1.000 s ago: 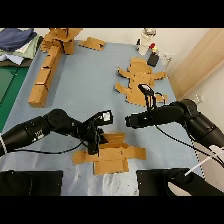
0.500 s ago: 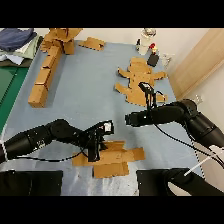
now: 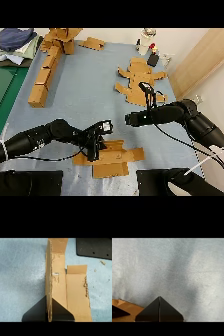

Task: Fold the box.

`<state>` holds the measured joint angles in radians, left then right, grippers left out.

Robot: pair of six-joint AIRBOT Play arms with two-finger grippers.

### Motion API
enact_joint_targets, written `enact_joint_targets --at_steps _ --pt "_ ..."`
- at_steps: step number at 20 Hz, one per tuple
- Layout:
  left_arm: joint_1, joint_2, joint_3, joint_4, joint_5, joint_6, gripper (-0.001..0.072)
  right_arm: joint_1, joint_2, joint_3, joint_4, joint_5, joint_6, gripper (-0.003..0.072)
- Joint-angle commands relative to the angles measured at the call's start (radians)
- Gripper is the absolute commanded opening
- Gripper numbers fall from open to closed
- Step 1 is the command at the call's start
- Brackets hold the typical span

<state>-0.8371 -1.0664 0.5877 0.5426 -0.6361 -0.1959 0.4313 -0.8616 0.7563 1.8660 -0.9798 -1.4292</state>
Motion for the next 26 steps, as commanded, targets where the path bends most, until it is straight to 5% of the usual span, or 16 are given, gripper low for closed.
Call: enact_joint_targets --at_steps 1,7,10,14,16,21,22,23,24,26 --pt "0.002 -0.001 -0.005 0.003 -0.010 0.002 0.0014 0.001 0.000 0.000 0.000 0.001 0.000 0.0003" --pt "0.002 0.000 -0.005 0.003 0.003 0.001 0.0014 0.001 0.009 0.002 -0.053 -0.073 0.061 0.0002" --pt "0.002 0.000 -0.005 0.003 0.006 0.001 0.0015 0.015 0.094 0.002 -0.070 -0.234 0.113 0.0001" --pt "0.002 -0.001 -0.005 0.003 0.008 0.001 0.0015 0.211 0.225 -0.010 0.011 -0.515 0.177 0.0000" --pt "0.002 0.000 -0.005 0.003 0.005 0.001 0.0015 0.398 0.276 -0.059 0.020 -0.465 0.221 0.0000" --pt "0.002 -0.001 -0.005 0.003 0.006 0.001 0.0015 0.981 0.278 -0.314 -0.368 -0.115 0.357 0.0003" --pt "0.003 -0.001 -0.005 0.003 0.008 0.001 0.0015 1.054 0.257 -0.351 -0.435 -0.090 0.357 0.0111" --pt "0.003 -0.001 -0.005 0.003 0.008 0.001 0.0015 1.106 0.231 -0.376 -0.489 -0.081 0.357 0.0399" --pt "0.003 0.000 -0.005 0.003 0.008 0.001 0.0015 1.137 0.201 -0.388 -0.519 -0.079 0.356 0.0567" --pt "0.002 0.000 -0.005 0.003 0.004 0.001 0.0015 1.146 0.146 -0.387 -0.543 -0.065 0.351 0.0575"
